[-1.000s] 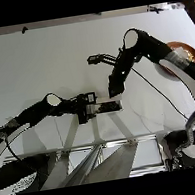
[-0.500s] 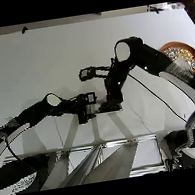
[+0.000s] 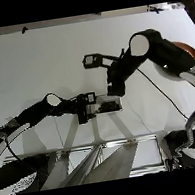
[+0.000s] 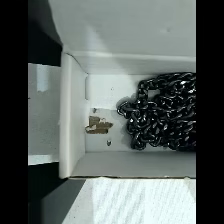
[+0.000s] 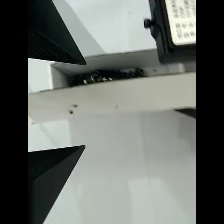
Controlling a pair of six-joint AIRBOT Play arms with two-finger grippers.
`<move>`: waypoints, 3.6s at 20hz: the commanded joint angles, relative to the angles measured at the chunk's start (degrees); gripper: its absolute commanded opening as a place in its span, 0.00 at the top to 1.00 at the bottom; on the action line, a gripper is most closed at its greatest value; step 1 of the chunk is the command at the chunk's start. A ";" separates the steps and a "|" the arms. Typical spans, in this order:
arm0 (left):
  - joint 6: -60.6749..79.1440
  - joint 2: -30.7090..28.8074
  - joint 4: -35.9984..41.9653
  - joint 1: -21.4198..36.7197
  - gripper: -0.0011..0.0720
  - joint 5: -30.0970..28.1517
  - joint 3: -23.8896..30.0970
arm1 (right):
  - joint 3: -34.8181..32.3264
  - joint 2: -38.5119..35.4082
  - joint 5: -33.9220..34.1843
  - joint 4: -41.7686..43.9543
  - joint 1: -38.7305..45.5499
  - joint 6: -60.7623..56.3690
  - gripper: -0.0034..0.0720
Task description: Fold the box and place the chain.
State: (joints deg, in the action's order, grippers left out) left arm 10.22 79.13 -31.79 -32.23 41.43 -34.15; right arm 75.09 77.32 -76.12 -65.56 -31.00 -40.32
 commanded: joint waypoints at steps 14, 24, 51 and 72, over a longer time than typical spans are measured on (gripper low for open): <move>0.02 -0.04 0.00 0.00 0.68 -0.02 -0.02 | -0.76 11.23 -8.11 9.01 2.62 4.79 0.46; 0.02 -0.04 0.00 0.00 0.68 -0.02 -0.02 | -3.78 10.86 -5.07 1.05 -2.29 1.27 0.46; 0.02 -0.04 0.00 0.00 0.68 0.00 -0.02 | -16.22 3.04 8.04 -1.38 -7.32 -4.48 0.54; 0.02 -0.04 0.00 0.00 0.68 -0.02 -0.02 | -16.17 -11.61 10.23 -2.10 -3.58 -6.29 0.95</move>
State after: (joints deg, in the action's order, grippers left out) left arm 10.22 79.13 -31.77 -32.23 41.41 -34.13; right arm 58.85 68.55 -66.48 -69.71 -36.47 -45.80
